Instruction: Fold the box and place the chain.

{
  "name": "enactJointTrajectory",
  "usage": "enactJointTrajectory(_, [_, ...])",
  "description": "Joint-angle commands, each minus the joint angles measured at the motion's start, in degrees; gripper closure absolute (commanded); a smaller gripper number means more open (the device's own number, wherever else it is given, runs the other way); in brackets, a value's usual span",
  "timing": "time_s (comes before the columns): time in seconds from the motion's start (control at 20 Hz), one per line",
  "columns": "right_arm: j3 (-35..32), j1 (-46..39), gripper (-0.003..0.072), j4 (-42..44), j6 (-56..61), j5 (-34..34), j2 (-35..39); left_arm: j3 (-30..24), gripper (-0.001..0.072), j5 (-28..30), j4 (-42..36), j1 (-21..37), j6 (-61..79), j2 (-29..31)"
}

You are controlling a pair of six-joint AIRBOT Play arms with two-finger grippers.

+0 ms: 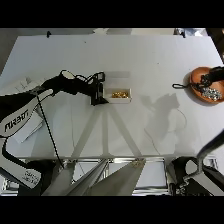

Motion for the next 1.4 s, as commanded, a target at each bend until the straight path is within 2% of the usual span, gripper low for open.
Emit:
enactJointTrajectory(0.0, [1.51, 12.74, 0.0282, 10.80, 2.69, 1.33, -3.89, -0.02, 0.0433, 0.00, 0.02, 0.02, 0.00, 0.04])
enactJointTrajectory(0.15, [10.05, 23.52, 0.0282, 15.96, 6.56, 3.17, -14.91, -0.02, 0.0433, 0.02, 0.00, 0.02, 0.00, 0.04])
enactJointTrajectory(0.3, [24.28, 30.80, 0.0291, 19.56, 9.97, 7.23, -28.11, -0.02, 0.0433, 0.02, 0.00, 0.02, 0.00, 0.04])
enactJointTrajectory(0.45, [37.97, 34.25, 0.0291, 21.24, 10.84, 16.26, -38.99, -0.02, 0.0433, 0.02, 0.02, 0.02, 0.00, 0.04])
enactJointTrajectory(0.6, [45.62, 35.01, 0.0290, 21.53, 10.16, 24.81, -44.61, -0.02, 0.0433, 0.02, 0.02, 0.02, 0.00, 0.04])
enactJointTrajectory(0.85, [46.58, 34.99, 0.0293, 18.80, -0.04, 39.06, -45.44, -0.02, 0.0433, 0.02, 0.02, 0.02, 0.00, 0.04])
enactJointTrajectory(1.1, [46.58, 35.19, 0.0310, 19.65, -4.33, 43.17, -45.40, -0.02, 0.0433, 0.02, 0.00, 0.02, 0.00, 0.04])
enactJointTrajectory(1.35, [46.62, 35.17, 0.0310, 25.49, -4.94, 47.32, -44.68, -0.02, 0.0433, 0.02, 0.00, 0.02, 0.00, 0.04])
